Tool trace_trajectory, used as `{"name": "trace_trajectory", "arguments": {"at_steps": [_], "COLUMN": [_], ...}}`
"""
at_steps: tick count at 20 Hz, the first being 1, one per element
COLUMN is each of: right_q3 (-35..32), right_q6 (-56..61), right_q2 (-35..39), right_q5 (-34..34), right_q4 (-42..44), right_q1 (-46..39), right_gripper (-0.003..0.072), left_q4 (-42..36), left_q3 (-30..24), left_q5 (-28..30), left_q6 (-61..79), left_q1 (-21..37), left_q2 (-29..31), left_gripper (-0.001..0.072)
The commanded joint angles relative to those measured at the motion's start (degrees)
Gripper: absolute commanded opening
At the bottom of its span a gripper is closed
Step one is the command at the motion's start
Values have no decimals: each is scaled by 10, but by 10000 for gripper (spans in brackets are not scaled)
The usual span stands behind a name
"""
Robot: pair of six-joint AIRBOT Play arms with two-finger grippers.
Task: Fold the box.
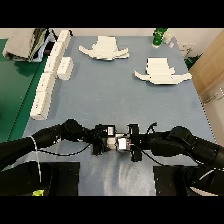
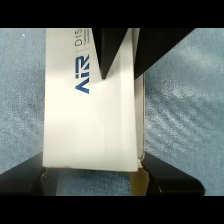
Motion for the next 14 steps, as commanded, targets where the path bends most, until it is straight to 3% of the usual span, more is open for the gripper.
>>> {"name": "trace_trajectory", "arguments": {"at_steps": [1, 3, 5, 11, 13, 14], "right_q3": [0, 0, 0, 0, 0, 0], "right_q6": [0, 0, 0, 0, 4, 5], "right_q2": [0, 0, 0, 0, 0, 2], "right_q5": [-1, -4, -4, -4, -4, -4], "right_q4": [0, 0, 0, 0, 1, 1], "right_q1": [0, 0, 0, 0, 0, 0], "right_gripper": [157, 174, 343, 350, 431, 431], "left_q4": [0, 0, 0, 0, 0, 0], "left_q3": [0, 0, 0, 0, 0, 0], "left_q5": [0, 0, 0, 0, 0, 0], "left_q6": [0, 0, 0, 0, 0, 0], "left_q1": [0, 0, 0, 0, 0, 0], "left_q2": [0, 0, 0, 0, 0, 0], "left_gripper": [452, 452, 452, 452, 452, 452]}}
